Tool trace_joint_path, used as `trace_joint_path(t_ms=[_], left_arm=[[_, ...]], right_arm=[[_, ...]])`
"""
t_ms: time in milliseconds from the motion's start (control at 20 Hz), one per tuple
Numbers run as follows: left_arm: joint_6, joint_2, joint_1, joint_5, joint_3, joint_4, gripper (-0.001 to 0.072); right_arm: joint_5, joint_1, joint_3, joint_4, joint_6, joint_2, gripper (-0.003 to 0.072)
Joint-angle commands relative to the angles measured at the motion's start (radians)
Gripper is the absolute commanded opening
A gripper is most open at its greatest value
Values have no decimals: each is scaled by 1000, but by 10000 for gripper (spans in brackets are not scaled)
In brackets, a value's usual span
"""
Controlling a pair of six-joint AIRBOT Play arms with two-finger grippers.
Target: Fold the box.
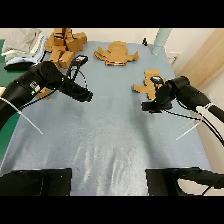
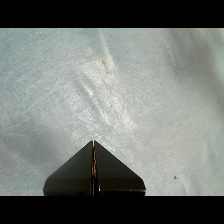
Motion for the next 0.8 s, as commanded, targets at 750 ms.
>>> trace_joint_path(t_ms=[750], left_arm=[[0, 0, 0, 0, 1, 0, 12]], right_arm=[[85, 0, 3, 137, 11, 0, 7]])
